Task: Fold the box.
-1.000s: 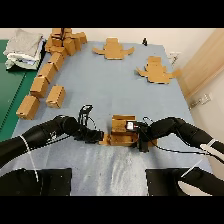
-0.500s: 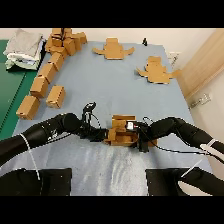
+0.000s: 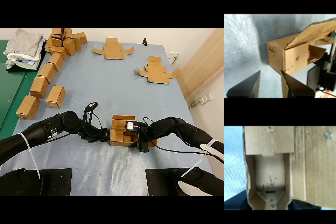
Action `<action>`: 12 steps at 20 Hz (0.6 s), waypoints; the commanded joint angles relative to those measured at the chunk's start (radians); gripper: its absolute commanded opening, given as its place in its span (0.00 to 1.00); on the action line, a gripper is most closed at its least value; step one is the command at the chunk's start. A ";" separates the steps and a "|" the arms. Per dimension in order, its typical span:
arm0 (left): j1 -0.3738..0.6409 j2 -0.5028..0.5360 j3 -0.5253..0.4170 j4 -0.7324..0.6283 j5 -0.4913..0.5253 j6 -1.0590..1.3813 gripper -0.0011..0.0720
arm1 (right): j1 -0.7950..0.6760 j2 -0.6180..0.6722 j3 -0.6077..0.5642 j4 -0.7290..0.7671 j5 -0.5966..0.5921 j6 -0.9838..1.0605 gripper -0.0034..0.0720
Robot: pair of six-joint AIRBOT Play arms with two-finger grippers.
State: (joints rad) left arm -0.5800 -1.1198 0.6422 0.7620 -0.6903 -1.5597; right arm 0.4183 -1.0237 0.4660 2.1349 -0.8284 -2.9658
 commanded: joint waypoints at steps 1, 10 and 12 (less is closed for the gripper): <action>0.010 0.000 0.001 0.002 -0.015 0.000 0.55 | 0.000 0.001 0.000 0.000 0.000 0.000 0.78; 0.058 0.000 0.029 -0.058 -0.026 0.067 0.55 | 0.000 0.001 0.000 0.000 0.000 0.000 0.78; 0.058 -0.002 0.036 -0.159 -0.023 0.167 0.55 | 0.000 0.001 0.000 0.000 0.000 0.000 0.78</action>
State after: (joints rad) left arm -0.5274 -1.1202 0.6670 0.7044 -0.7136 -1.4967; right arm 0.4183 -1.0237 0.4660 2.1349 -0.8284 -2.9658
